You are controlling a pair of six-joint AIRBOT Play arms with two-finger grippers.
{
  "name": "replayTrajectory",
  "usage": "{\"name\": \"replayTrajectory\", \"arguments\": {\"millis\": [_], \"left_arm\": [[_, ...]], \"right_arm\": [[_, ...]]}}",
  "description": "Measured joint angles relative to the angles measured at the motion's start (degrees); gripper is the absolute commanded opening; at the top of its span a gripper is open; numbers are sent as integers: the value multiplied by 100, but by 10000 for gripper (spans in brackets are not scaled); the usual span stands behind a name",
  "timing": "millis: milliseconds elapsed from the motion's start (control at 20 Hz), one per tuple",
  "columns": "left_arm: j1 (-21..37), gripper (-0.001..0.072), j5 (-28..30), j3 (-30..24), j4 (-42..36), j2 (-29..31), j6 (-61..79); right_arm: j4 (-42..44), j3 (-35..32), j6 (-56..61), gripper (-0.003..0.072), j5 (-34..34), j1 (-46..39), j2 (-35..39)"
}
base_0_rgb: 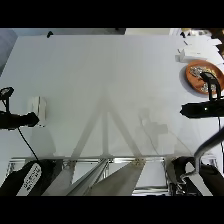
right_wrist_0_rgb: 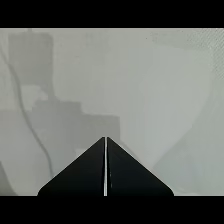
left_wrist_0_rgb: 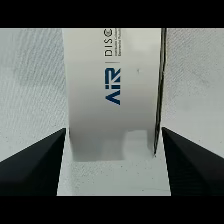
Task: Fold the box and place the chain.
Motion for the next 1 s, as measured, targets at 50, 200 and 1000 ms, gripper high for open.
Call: {"name": "replayTrajectory", "arguments": {"millis": [50, 200, 1000], "left_arm": [[0, 662, 0, 0, 22, 85, 2], [0, 660, -2, 0, 70, 466, 4], [-1851, 4, -1189, -2, -577, 2544, 31]], "right_arm": [[-2, 0, 0, 17, -4, 0, 0], [-2, 0, 0, 17, -7, 0, 2], [-2, 0, 2, 17, -7, 0, 0]]}}
